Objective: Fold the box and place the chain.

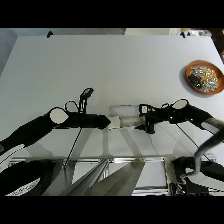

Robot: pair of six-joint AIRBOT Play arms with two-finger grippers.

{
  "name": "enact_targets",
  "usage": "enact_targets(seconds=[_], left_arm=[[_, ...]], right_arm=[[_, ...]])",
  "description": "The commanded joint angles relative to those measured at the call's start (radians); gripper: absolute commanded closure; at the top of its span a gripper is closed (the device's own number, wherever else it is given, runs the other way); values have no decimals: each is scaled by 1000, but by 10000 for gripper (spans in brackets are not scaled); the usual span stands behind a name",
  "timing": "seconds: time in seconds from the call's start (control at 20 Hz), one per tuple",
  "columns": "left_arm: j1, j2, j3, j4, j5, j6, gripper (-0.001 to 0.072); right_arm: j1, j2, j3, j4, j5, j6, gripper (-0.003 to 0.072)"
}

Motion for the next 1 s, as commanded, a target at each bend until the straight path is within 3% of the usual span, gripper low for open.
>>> enact_targets(seconds=[0.0, 0.2, 0.35, 0.5, 0.95], left_arm=[[-17, -19, 5, -3, 8, 0, 374], [-45, -34, 21, 10, 29, 0, 360], [-58, -64, 63, 71, 32, -48, 252], [-75, -108, 111, 139, 19, -124, 209], [-115, -181, 178, 305, -17, -333, 196]], right_arm=[[0, 1, 1, 0, 0, 0, 411], [0, 1, 1, 0, 0, 0, 411], [0, 1, 1, 0, 0, 0, 411], [0, 1, 1, 0, -1, 0, 411], [0, 1, 1, 0, -2, 0, 411]])
